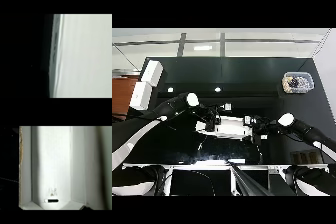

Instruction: Fold the box and place the chain.

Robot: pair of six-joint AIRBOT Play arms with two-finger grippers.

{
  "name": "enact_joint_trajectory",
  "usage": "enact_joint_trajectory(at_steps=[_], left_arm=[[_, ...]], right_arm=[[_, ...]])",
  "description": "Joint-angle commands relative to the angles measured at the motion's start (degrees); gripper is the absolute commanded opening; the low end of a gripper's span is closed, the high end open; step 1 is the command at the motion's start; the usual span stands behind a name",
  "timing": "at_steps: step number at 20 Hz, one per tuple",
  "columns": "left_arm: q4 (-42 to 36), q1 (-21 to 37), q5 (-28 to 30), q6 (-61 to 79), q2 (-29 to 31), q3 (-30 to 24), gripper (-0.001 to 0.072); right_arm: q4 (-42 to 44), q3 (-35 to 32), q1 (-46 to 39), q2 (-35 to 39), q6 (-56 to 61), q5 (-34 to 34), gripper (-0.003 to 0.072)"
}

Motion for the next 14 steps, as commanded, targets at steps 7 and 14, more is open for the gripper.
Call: enact_joint_trajectory(at_steps=[7,14], left_arm=[[0.11,0.02,-0.83,0.02,0.35,0.09,0.0028],[13.09,2.05,-8.46,-13.99,7.69,4.68,0.0524]], right_arm=[[-0.35,0.0,0.04,-0.02,0.24,-0.09,0.0471],[-0.35,0.0,0.04,-0.04,0.24,-0.09,0.0471]])
